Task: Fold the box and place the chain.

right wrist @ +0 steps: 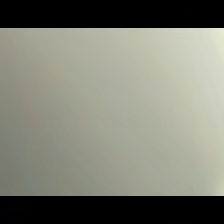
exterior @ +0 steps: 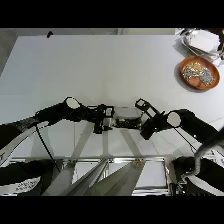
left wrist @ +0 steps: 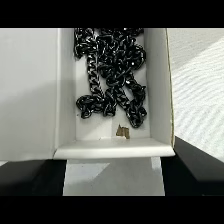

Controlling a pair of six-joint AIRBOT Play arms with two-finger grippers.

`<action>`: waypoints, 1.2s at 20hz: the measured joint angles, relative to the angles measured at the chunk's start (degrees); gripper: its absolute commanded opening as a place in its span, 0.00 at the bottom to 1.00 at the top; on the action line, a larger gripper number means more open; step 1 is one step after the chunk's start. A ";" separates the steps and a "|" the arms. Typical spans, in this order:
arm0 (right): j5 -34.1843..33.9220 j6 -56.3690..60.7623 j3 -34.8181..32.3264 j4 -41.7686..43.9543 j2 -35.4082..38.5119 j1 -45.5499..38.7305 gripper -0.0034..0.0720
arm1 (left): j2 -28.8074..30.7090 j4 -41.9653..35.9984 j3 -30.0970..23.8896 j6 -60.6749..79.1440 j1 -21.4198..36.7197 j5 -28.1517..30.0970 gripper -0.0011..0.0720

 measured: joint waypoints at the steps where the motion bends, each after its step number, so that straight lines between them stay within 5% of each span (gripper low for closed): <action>1: 0.42 0.02 0.00 0.02 0.04 0.00 0.06 | 0.00 0.00 0.00 0.00 0.00 0.00 0.44; 7: 5.88 2.99 0.17 -3.06 5.18 0.00 0.06 | 0.00 0.00 0.00 0.00 0.00 -0.02 0.44; 14: 10.19 7.72 4.04 -5.55 20.74 0.00 0.06 | 0.00 0.00 0.00 0.00 0.02 0.00 0.44; 20: 9.55 10.08 9.88 -2.12 32.89 0.00 0.06 | 0.00 0.00 0.00 0.00 0.02 -0.02 0.44; 24: 6.67 10.43 11.26 3.08 33.07 0.00 0.06 | 0.00 0.00 0.00 0.02 0.00 -0.02 0.44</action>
